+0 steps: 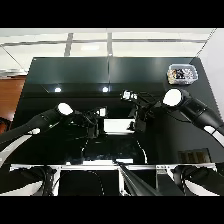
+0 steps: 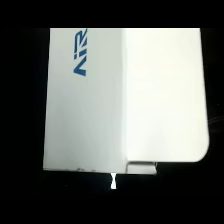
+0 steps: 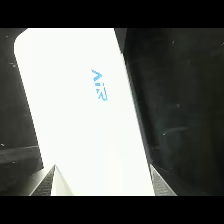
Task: Fold the box and place the chain.
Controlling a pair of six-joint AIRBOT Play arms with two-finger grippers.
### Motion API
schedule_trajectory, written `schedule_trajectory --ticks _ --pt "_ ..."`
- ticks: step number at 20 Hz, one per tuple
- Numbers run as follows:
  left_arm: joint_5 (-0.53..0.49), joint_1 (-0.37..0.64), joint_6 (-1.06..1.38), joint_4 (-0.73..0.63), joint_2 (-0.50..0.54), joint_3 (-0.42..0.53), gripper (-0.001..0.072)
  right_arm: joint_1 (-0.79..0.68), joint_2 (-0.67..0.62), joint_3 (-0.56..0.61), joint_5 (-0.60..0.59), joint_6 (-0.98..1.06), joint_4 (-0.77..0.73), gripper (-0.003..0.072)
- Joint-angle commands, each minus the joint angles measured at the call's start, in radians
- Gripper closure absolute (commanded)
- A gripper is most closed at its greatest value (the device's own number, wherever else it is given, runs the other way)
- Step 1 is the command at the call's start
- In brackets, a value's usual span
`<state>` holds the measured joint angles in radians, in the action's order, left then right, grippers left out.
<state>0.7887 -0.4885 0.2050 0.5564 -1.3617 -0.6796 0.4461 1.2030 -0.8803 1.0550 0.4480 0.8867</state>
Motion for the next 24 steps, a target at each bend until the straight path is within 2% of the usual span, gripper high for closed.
schedule_trajectory --ticks 1,4,5,7,9,10,11,12,23,24 --pt "0.0 0.0 0.0 0.001 -0.001 0.0 0.0318 0.007 0.006 0.003 -0.032 -0.05 0.006 -0.0027" --pt "0.0 0.0 0.0 0.001 -0.001 0.0 0.0319 0.007 0.007 0.003 -0.029 -0.053 0.005 -0.002" --pt "0.0 0.0 0.0 0.001 -0.001 0.0 0.0319 0.007 0.007 0.003 -0.027 -0.052 0.005 0.0024" --pt "0.0 0.0 0.0 0.001 -0.001 0.0 0.0319 0.007 0.007 0.003 -0.021 -0.052 0.005 0.0024" --pt "0.001 0.0 0.0 0.001 -0.001 0.0 0.0319 0.007 0.007 0.003 -0.015 -0.052 0.005 0.0285" --pt "0.0 0.0 0.0 0.001 -0.001 0.0 0.0319 0.007 0.007 0.003 -0.015 -0.052 0.005 0.0317" --pt "0.0 0.0 0.0 0.001 -0.001 0.0 0.0319 0.007 0.007 0.003 -0.015 -0.051 0.005 0.0423" --pt "0.0 0.0 0.0 0.001 -0.001 0.0 0.0319 0.007 0.007 0.003 -0.016 -0.052 0.005 0.0444" --pt "0.001 0.0 0.0 0.001 -0.001 0.0 0.0319 0.007 0.022 0.003 0.018 -0.051 0.005 0.0442" --pt "0.001 0.0 0.0 0.001 -0.001 0.0 0.0318 0.007 0.022 0.003 0.018 -0.051 0.006 0.0403"
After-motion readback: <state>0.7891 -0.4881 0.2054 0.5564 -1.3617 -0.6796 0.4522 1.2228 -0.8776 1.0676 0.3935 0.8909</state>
